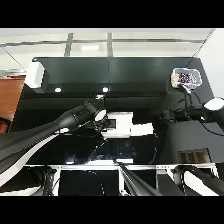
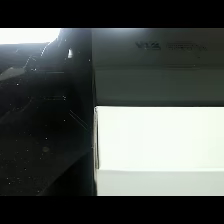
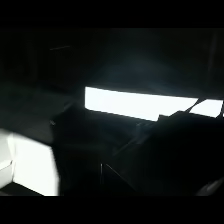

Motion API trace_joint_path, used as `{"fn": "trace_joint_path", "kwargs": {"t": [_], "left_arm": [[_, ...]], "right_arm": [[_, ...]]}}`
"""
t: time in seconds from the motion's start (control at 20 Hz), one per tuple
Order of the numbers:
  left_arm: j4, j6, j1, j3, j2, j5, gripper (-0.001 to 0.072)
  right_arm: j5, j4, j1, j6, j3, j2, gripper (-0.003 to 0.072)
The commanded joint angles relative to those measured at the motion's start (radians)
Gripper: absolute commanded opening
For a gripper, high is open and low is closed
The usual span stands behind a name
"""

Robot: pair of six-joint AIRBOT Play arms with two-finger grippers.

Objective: Fold the box and place the chain.

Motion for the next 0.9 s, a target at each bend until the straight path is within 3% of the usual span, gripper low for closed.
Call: {"fn": "trace_joint_path", "kwargs": {"t": [0.0, 0.1, 0.3, 0.55, 0.6, 0.65, 0.7, 0.85], "left_arm": [[0.0, 0.002, 0.001, 0.001, -0.001, -0.001, 0.0024], [0.0, 0.002, 0.001, 0.001, -0.001, -0.001, 0.0024], [0.0, 0.002, 0.001, 0.001, -0.001, -0.001, 0.0025], [0.0, 0.002, 0.001, 0.001, -0.001, -0.001, 0.0024], [0.0, 0.002, 0.001, 0.001, -0.001, -0.001, 0.0024], [0.0, 0.002, 0.001, 0.001, -0.001, -0.001, 0.0024], [0.0, 0.002, 0.001, 0.001, -0.001, -0.001, 0.0024], [0.0, 0.002, 0.001, 0.001, -0.001, -0.001, 0.0024]], "right_arm": [[0.045, 0.023, -0.08, 0.138, -0.069, -0.053, 0.001], [0.092, 0.036, 0.009, 0.108, -0.079, -0.122, 0.001], [0.078, 0.266, 0.214, -0.05, -0.078, -0.181, 0.001], [0.118, 0.261, 0.308, -0.058, 0.004, -0.18, 0.0033], [0.137, 0.249, 0.307, -0.057, 0.027, -0.18, 0.0252], [0.159, 0.233, 0.307, -0.057, 0.049, -0.18, 0.0536], [0.18, 0.23, 0.307, -0.058, 0.066, -0.18, 0.0621], [0.212, 0.237, 0.325, -0.057, 0.082, -0.18, 0.0616]]}}
